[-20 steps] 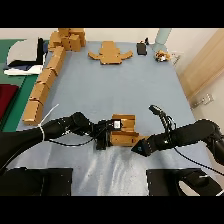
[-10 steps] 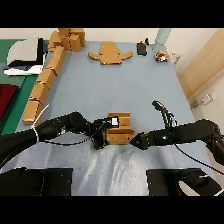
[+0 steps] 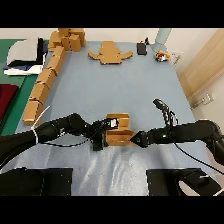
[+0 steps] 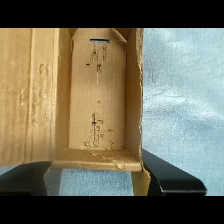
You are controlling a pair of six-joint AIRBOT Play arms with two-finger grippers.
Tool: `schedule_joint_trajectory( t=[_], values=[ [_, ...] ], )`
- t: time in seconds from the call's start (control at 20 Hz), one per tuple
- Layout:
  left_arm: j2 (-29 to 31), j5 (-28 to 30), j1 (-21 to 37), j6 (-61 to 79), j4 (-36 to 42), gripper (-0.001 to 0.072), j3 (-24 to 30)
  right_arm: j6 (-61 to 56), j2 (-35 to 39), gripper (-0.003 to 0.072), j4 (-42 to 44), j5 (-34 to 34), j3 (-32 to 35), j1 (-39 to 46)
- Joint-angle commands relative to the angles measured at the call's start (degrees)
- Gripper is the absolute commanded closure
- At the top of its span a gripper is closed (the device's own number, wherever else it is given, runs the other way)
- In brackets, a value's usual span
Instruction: Fold the box.
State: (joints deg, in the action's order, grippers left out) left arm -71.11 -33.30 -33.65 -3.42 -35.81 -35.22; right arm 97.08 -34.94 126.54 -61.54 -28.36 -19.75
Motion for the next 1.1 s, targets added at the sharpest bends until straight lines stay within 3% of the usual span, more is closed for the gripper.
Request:
schedule_joint_trajectory(
  t=[0.0,0.5,0.6,0.65,0.9,1.0,1.05],
  values=[
    [0.02,-0.09,-0.61,1.51,0.09,0.0256,0.04,-0.02,0.00,-0.0020,-0.22,2.49,0.00,-0.02],
    [-1.20,0.28,-2.08,2.51,0.22,0.0255,0.04,-3.45,-0.98,-0.0004,0.94,5.55,0.00,-0.02],
    [-1.20,0.26,-2.08,2.51,0.22,0.0255,0.04,-7.96,-2.56,0.0199,3.13,5.84,-0.02,-0.02],
    [-1.20,0.26,-2.08,2.51,0.20,0.0256,0.04,-10.10,-3.56,0.0231,4.33,6.32,-0.02,-0.02],
    [-1.20,0.24,-2.08,2.51,0.22,0.0256,0.04,-9.31,-12.61,0.0233,8.81,10.91,-2.69,-3.50],
    [-1.20,0.24,-2.08,2.51,0.22,0.0256,0.04,-6.67,-17.33,0.0466,8.72,13.20,-6.08,-4.81],
    [-1.20,0.24,-2.08,2.51,0.22,0.0256,0.02,-5.31,-19.67,0.0466,8.52,13.46,-8.02,-4.90]
  ],
)
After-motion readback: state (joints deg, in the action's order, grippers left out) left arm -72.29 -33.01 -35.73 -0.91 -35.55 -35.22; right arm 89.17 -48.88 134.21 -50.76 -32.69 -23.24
